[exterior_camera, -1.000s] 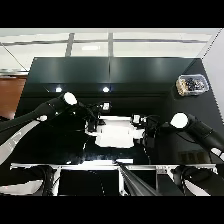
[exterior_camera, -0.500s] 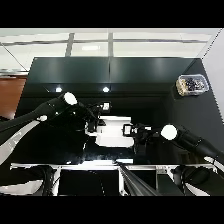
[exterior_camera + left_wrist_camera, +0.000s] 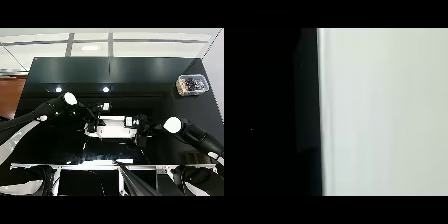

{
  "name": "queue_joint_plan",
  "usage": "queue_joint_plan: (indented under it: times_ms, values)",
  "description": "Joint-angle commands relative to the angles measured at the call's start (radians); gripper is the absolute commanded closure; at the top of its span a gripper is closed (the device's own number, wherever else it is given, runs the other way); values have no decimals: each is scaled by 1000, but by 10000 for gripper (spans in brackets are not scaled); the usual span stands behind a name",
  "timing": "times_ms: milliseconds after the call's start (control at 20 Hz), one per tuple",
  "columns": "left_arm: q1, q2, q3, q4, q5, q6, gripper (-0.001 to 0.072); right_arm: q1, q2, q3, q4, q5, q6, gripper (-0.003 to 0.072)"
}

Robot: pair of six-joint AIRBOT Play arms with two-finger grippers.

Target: Fold the box and place the chain.

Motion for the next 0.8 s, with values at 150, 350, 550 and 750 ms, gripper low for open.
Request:
queue_joint_plan:
  times_ms: [150,350,550,750]
  values:
    - [0,0,0,0,-18,2,681,-51,17,19,-34,-23,0,19]
    - [0,0,0,0,-19,2,681,-50,18,21,-9,-48,0,19]
    - [0,0,0,0,-13,2,682,-50,17,22,-2,-76,0,19]
    - [0,0,0,0,-6,2,682,-47,15,23,31,-27,0,19]
